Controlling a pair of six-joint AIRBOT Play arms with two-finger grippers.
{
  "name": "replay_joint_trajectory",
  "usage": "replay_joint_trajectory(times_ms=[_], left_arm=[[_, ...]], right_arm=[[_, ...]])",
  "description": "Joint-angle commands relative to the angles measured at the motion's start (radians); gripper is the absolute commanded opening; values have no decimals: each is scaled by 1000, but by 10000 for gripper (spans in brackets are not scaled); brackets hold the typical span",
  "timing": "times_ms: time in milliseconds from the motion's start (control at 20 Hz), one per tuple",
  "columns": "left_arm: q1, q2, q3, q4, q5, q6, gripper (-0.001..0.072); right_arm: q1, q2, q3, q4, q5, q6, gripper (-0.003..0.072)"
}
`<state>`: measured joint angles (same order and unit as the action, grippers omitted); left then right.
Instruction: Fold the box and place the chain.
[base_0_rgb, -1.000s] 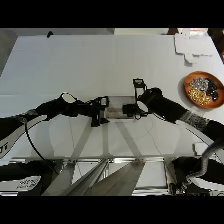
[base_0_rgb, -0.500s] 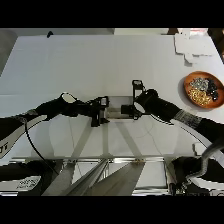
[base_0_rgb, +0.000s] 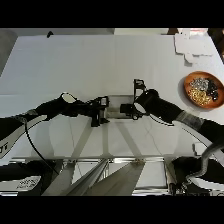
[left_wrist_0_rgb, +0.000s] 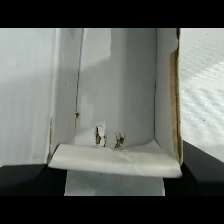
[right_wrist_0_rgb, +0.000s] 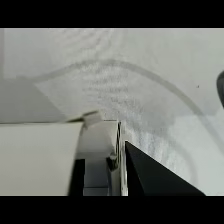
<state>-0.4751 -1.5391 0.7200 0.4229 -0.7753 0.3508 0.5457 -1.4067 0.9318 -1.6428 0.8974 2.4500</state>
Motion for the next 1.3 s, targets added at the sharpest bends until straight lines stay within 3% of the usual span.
replay_joint_trajectory(times_ms=[0,350,550,750,1050,1100,1150,1250], left_arm=[[0,1,0,0,0,0,284],[0,1,0,0,0,0,284],[0,1,0,0,0,0,284],[0,1,0,0,0,0,284],[0,1,0,0,0,0,284],[0,1,0,0,0,0,284],[0,1,0,0,0,0,284],[0,1,0,0,0,0,284]], right_arm=[[0,71,1,-2,5,3,277],[-29,304,1,-15,87,-78,267],[-104,461,1,-191,216,-122,267],[-264,565,1,-385,383,-181,269],[-620,563,1,-372,357,-476,281],[-685,552,0,-363,346,-491,340],[-745,538,0,-341,330,-515,446],[-862,495,0,-260,286,-606,482]])
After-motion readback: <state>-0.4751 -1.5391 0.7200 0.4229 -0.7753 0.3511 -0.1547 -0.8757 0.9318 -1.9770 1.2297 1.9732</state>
